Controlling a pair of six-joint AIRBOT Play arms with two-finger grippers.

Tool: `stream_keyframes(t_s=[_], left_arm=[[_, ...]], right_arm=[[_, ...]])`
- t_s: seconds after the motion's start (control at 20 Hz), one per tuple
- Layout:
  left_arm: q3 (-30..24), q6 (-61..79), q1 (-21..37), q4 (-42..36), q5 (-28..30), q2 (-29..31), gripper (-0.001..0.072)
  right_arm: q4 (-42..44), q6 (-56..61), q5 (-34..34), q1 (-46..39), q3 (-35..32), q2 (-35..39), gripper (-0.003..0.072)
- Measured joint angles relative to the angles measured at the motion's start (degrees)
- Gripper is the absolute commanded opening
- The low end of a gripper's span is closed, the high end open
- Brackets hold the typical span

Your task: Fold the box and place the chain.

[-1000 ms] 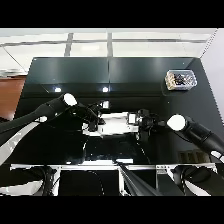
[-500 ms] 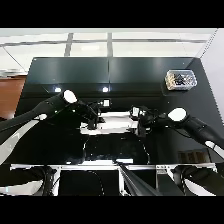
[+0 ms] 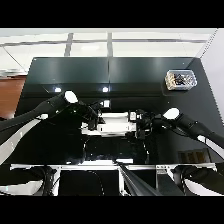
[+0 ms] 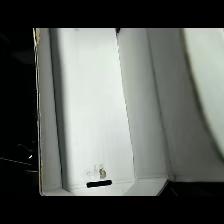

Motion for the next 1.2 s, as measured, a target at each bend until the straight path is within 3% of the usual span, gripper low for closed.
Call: stream_keyframes(t_s=[0.45, 1.2], left_arm=[[0.09, -0.02, -1.62, 3.23, 1.73, 0.07, 0.0022], [0.07, -0.42, -1.70, 3.93, 2.60, 0.07, 0.0022]], right_arm=[[-0.57, -0.37, 0.11, 0.04, 0.00, -0.98, 0.0718], [-7.89, 9.46, -1.51, 1.92, 1.75, -2.80, 0.0718]])
